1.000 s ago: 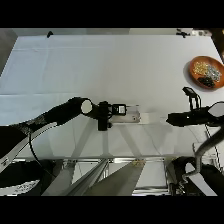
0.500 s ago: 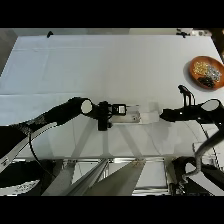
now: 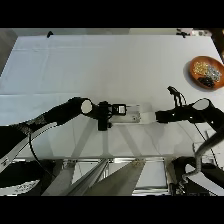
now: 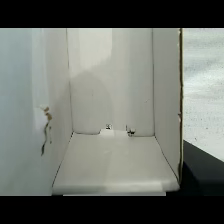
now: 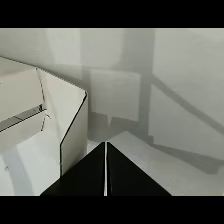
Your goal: Fold the box and place the chain.
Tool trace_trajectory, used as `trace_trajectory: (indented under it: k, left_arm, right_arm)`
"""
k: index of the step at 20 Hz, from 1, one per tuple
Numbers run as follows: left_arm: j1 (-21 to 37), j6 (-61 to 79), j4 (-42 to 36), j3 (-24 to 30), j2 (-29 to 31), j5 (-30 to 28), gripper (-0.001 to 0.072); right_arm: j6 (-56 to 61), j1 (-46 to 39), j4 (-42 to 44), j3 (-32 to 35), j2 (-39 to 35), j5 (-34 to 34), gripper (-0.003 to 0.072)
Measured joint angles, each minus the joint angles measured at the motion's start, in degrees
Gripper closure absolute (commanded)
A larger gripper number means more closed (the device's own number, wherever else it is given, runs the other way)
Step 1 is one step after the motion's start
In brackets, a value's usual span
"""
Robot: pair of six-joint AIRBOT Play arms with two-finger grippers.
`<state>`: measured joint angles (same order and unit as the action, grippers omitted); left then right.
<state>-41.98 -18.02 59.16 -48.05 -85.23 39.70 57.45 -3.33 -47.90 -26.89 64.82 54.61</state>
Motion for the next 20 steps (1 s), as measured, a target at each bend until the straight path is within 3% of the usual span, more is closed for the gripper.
trace_trajectory:
  k: [5, 8, 11, 16, 17, 18, 20]
  left_arm:
    - [0.0, 0.0, 0.0, 0.0, 0.0, 0.0, 0.0434]
    - [0.0, -0.02, -0.02, 0.0, 0.0, 0.0, 0.0434]
    - [0.0, 0.0, 0.0, 0.0, 0.0, 0.02, 0.0434]
    - [0.0, 0.0, 0.0, 0.0, 0.0, 0.0, 0.0434]
    - [0.0, 0.0, 0.0, 0.0, 0.0, 0.0, 0.0434]
    - [0.0, 0.0, 0.0, 0.0, 0.0, 0.0, 0.0434]
    - [0.0, 0.0, -0.02, 0.0, 0.0, 0.02, 0.0434]
  right_arm:
    - [-2.71, 1.22, 2.91, 0.0, 0.04, -0.02, 0.0664]
    - [-6.78, 1.42, 7.32, 0.0, 0.04, 1.44, 0.0477]
    - [-9.53, 1.46, 10.62, 0.0, 0.04, 3.19, 0.0362]
    - [-12.09, 1.49, 13.38, 0.0, 0.04, 6.1, 0.0359]
    - [-12.52, 1.51, 14.25, 0.0, 0.04, 6.49, 0.0272]
    - [-12.96, 1.6, 15.04, 0.0, 0.04, 6.78, 0.0098]
    - [-13.66, 2.08, 16.28, 0.0, 0.04, 7.19, 0.0067]
